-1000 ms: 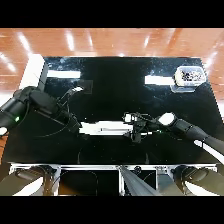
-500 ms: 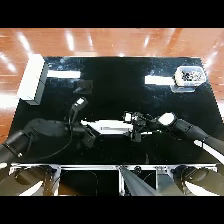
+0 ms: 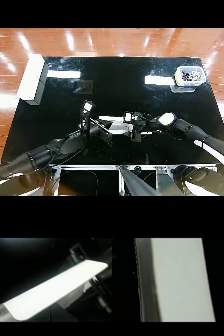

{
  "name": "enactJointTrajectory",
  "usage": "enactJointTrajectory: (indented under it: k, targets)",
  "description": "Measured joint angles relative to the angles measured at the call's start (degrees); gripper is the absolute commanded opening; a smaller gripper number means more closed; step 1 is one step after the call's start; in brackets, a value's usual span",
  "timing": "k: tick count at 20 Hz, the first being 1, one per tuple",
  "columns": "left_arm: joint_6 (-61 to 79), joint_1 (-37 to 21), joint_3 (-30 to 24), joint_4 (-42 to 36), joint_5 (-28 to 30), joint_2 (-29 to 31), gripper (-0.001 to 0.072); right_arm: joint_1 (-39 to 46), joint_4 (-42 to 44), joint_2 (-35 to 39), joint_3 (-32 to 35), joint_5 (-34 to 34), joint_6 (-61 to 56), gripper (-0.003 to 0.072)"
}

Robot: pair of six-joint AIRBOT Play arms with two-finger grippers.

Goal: Fold the box and place the chain.

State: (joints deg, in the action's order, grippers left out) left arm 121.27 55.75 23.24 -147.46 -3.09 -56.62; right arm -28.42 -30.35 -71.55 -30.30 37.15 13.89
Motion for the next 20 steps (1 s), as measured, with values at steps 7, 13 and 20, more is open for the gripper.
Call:
enactJointTrajectory:
  k: [7,13,20]
  targets:
    - [-6.19,1.66,-0.07,1.97,-12.61,-4.37,0.0018,0.0,-0.04,0.0,0.0,-0.28,-0.02,0.0537]
    - [-7.65,1.86,-0.07,3.19,-14.64,-5.35,0.0018,0.0,-0.15,0.0,0.0,-0.02,-0.02,0.0537]
    - [-7.69,1.62,3.52,9.01,-10.32,-8.28,0.0017,0.0,-0.22,0.0,0.0,0.09,0.0,0.0537]
